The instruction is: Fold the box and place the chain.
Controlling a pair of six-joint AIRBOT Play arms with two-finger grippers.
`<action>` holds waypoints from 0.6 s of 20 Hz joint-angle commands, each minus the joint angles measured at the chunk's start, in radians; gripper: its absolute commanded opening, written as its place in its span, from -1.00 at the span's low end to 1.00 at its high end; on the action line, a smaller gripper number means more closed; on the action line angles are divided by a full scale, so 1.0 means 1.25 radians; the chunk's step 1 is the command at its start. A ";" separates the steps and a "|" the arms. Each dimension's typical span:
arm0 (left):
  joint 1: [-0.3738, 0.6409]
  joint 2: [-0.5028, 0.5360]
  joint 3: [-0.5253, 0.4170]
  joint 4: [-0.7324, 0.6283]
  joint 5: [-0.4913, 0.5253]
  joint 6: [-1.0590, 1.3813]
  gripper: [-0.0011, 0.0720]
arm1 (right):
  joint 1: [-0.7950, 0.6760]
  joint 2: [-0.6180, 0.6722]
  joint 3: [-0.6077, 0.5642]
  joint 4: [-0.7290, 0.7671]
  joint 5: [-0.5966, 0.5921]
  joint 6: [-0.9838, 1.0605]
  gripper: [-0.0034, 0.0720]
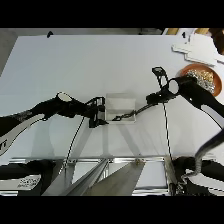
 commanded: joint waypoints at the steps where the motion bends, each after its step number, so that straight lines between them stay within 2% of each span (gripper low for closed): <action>1: 0.000 0.000 0.001 0.000 0.000 0.000 -0.56 | -0.001 -0.027 -0.001 0.002 -0.024 0.002 -0.19; 4: 0.000 0.000 0.001 0.000 0.000 0.000 -0.56 | -0.001 -0.027 -0.001 0.003 -0.049 0.002 -0.19; 12: 0.000 0.000 0.001 0.000 0.000 0.000 -0.56 | -0.001 -0.032 -0.001 0.003 -0.021 0.008 -0.19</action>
